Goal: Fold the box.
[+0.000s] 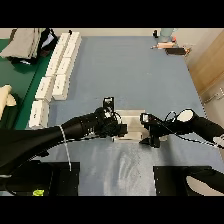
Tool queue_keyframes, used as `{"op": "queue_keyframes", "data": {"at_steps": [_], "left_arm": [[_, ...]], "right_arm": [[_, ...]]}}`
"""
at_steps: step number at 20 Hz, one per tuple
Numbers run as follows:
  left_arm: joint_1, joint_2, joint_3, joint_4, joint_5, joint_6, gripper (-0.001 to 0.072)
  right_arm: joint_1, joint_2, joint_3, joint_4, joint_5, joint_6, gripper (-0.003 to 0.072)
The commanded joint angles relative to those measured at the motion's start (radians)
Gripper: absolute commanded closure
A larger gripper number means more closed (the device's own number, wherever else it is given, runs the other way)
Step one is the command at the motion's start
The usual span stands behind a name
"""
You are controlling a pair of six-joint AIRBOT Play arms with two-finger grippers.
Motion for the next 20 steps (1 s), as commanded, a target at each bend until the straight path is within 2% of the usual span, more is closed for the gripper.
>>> {"op": "queue_keyframes", "data": {"at_steps": [1,6,20], "left_arm": [[-0.015,-0.041,0.024,0.009,-0.023,-0.016,0.0184],[-0.014,-0.083,0.052,-0.039,-0.045,0.056,0.0184],[-0.010,-0.084,0.055,-0.050,-0.051,0.011,0.0184]], "right_arm": [[0.000,0.000,0.001,0.000,0.000,0.000,0.0142],[0.000,0.000,0.001,0.000,0.000,0.000,0.0142],[0.000,0.000,0.001,0.000,0.000,0.000,0.0142]]}}
